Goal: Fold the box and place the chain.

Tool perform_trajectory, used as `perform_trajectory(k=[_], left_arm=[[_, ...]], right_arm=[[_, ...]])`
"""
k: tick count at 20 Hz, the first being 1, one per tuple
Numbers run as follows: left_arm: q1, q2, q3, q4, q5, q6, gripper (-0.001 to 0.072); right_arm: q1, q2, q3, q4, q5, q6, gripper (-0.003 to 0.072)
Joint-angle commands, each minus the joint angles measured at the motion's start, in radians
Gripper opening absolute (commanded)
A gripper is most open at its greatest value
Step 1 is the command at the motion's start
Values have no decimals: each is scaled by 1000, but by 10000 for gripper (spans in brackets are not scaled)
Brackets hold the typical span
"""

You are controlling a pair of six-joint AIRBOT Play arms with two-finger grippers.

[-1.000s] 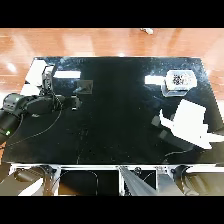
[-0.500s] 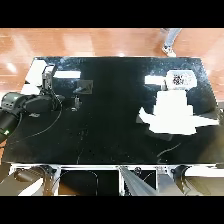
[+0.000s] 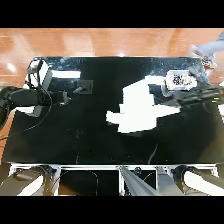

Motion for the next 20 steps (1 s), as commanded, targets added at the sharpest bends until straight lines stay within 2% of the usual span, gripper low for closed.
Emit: perform_trajectory(k=[1, 3, 5, 7, 10, 14, 20], left_arm=[[48, -17, 2, -55, 1, 59, 621], [48, -43, 2, -85, 0, 85, 621], [48, -84, 3, -103, -10, 87, 621], [48, -130, 3, -123, -19, 105, 621], [48, -195, 3, -238, 8, 205, 621], [49, -247, 3, -349, 58, 283, 621], [49, -308, 33, -406, 182, 372, 621]], right_arm=[[294, 48, -26, -12, -286, 87, 32], [428, 48, -26, -87, -460, 154, 32], [518, 45, -26, -183, -546, 249, 32], [574, 40, -50, -277, -552, 343, 32], [594, 40, -150, -355, -577, 442, 32], [605, 40, -246, -354, -609, 450, 32], [605, 40, -253, -342, -628, 450, 32]])
